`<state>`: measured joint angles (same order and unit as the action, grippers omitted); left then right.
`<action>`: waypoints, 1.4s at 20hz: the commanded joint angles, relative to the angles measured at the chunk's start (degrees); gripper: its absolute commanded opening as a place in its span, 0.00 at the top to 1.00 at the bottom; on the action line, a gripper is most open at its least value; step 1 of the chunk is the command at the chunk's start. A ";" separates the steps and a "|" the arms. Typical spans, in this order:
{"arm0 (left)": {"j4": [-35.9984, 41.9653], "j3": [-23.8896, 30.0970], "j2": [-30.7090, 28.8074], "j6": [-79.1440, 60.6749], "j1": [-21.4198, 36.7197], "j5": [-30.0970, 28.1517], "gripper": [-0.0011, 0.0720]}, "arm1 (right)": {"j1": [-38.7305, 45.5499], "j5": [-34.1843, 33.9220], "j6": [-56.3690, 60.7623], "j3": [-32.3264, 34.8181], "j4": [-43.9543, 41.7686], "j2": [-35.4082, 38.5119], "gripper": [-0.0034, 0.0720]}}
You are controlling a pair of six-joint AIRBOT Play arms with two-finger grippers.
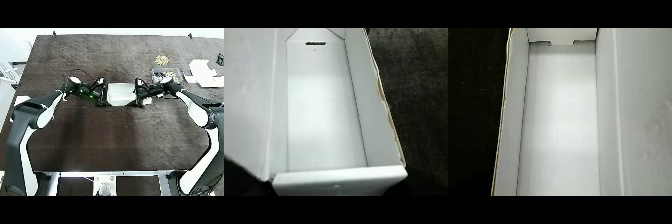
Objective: Fold the box and place the chain.
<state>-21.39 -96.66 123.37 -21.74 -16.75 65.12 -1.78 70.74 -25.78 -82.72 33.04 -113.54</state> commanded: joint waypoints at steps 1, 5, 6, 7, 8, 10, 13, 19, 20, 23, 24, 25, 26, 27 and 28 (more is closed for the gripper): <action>0.15 -0.07 0.00 0.00 -0.02 -0.09 0.00 | -0.04 0.04 0.02 -0.02 0.00 0.02 0.18; 0.04 -0.07 0.00 0.50 -0.02 -0.15 0.03 | -0.04 0.04 0.02 -0.02 0.00 0.02 0.18; -0.15 -0.07 0.00 0.48 -0.02 -0.15 0.03 | -0.04 0.04 0.02 -0.02 0.00 0.02 0.18; -0.35 -0.07 0.00 0.55 -0.02 -0.15 0.03 | -0.04 0.04 0.02 -0.02 0.00 0.02 0.18; -0.66 -0.07 0.00 0.74 -0.02 -0.09 0.24 | -0.04 0.04 0.02 -0.02 0.00 0.02 0.18; -0.92 -0.07 0.00 0.72 -0.02 -0.07 0.36 | -0.04 0.04 0.02 -0.02 0.00 0.02 0.18; -0.90 -0.07 0.00 0.76 -0.02 -0.17 0.36 | -0.04 0.04 0.02 -0.02 0.00 0.02 0.18; -0.83 -0.07 -0.02 0.70 0.04 -0.22 0.36 | -0.04 0.04 0.02 -0.02 0.00 0.02 0.18; -0.81 -0.07 -0.02 0.70 0.04 -0.17 0.36 | -0.04 0.04 0.02 -0.02 0.00 0.02 0.18; -0.81 -0.07 -0.02 0.70 0.04 -0.17 0.36 | -0.04 0.04 0.02 -0.02 0.00 0.02 0.18; -0.81 -0.07 -0.02 0.70 0.04 -0.17 0.36 | -0.04 0.04 0.02 -0.02 0.00 0.02 0.18; -0.81 -0.07 -0.07 0.70 0.04 -0.17 0.36 | -0.04 0.04 0.02 -0.02 0.00 0.02 0.18; -0.66 -0.07 -0.07 0.70 0.04 -0.17 0.36 | -0.04 0.04 0.02 -0.02 0.00 0.02 0.18; -0.63 -0.07 -0.07 0.70 0.04 -0.17 0.36 | -0.04 0.04 0.02 -0.02 0.00 0.02 0.18; -0.61 -0.07 -0.07 0.70 0.04 -0.17 0.36 | -0.04 0.04 0.02 -0.02 0.00 0.02 0.18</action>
